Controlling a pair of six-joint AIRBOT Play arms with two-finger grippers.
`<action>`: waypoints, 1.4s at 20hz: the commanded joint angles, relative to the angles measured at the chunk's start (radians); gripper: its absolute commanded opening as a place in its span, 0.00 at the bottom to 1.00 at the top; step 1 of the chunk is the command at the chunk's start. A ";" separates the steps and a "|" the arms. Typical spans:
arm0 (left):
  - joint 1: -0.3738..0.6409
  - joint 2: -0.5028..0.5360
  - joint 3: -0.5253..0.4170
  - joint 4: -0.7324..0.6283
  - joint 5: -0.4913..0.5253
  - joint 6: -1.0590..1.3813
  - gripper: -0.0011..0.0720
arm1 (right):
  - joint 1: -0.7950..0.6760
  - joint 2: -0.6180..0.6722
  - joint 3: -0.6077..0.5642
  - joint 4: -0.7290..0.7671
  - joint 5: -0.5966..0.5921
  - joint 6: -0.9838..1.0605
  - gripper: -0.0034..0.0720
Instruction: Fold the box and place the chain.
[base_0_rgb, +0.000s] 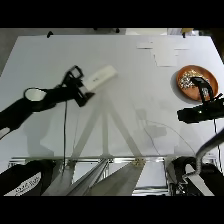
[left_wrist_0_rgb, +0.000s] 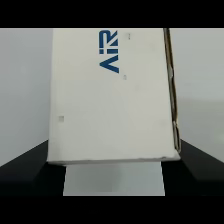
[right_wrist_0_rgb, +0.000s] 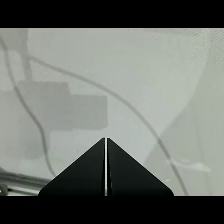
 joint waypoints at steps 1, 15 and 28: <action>0.258 0.064 0.000 0.289 0.020 -0.378 0.11 | 0.000 0.000 -0.001 0.000 0.000 0.000 0.07; 0.824 -0.220 0.000 0.706 -0.134 -0.704 0.64 | 0.000 0.001 -0.001 0.000 0.000 0.000 0.07; 0.719 0.091 0.001 0.715 0.069 -0.692 0.97 | 0.000 0.001 -0.001 0.000 0.000 0.000 0.07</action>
